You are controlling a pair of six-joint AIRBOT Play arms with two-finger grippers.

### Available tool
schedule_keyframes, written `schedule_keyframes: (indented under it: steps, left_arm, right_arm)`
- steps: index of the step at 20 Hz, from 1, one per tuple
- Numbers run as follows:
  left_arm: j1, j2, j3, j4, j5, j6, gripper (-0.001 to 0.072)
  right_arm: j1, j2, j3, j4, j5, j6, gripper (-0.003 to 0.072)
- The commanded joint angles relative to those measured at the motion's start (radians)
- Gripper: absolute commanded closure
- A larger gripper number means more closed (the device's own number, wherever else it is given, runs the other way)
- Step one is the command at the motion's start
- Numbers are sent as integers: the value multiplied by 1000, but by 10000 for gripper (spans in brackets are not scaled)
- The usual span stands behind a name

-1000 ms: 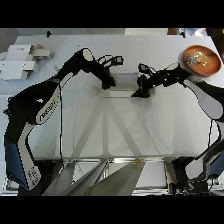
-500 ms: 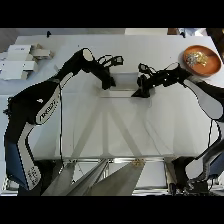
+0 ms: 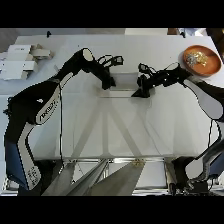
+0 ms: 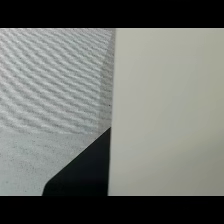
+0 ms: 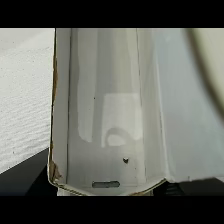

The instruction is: Fold the box and place the chain.

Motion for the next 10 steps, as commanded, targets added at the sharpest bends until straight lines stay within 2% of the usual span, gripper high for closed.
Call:
schedule_keyframes:
  steps: [1,7,10]
  left_arm:
    - [0,-1,0,-3,4,0,693]
    - [0,-1,0,-3,-26,-6,688]
    - [0,0,0,-3,-22,-6,515]
  right_arm:
    - [1,0,0,0,0,0,190]
    - [1,0,0,0,0,0,190]
    - [1,0,0,1,0,0,190]
